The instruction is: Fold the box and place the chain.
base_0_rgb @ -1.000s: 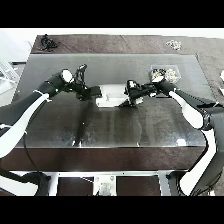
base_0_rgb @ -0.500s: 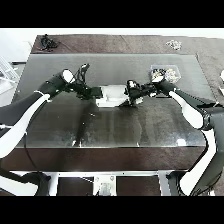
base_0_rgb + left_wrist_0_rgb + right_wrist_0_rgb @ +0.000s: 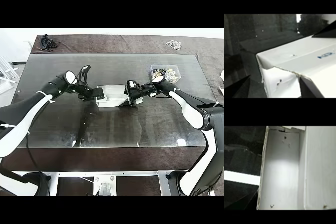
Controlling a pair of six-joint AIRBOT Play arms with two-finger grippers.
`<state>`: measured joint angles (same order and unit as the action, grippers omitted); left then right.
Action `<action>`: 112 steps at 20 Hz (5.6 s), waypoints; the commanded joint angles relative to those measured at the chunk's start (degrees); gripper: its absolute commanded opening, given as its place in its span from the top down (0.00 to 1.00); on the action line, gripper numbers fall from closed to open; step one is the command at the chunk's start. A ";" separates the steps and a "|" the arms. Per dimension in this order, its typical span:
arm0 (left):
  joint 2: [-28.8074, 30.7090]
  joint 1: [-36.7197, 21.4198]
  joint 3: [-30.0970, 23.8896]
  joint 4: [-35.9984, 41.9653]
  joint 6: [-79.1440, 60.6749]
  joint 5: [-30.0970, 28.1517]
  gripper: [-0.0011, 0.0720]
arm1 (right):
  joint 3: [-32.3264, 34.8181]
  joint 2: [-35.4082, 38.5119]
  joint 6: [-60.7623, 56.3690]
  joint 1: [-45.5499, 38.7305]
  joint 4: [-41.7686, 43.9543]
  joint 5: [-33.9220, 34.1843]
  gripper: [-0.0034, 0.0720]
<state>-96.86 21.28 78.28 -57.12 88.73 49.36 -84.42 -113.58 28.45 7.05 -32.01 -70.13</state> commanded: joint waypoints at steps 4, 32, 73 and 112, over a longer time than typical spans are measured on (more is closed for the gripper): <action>-2.21 0.50 3.76 -3.37 6.60 4.46 0.08 | -0.02 0.02 0.04 0.02 0.00 -0.02 0.27; -7.30 4.13 12.81 -14.01 16.06 15.21 0.33 | -0.02 0.02 0.04 0.02 0.00 -0.02 0.26; -21.53 9.01 34.82 -26.71 40.24 36.54 0.96 | -0.02 0.02 0.04 0.02 0.00 -0.02 0.27; -11.34 8.15 33.51 -26.12 1.36 40.09 0.02 | -0.02 0.02 0.04 0.02 0.00 -0.02 0.27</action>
<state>-111.24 29.45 111.83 -83.40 98.37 88.07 -84.42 -113.60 28.51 7.05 -32.12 -70.08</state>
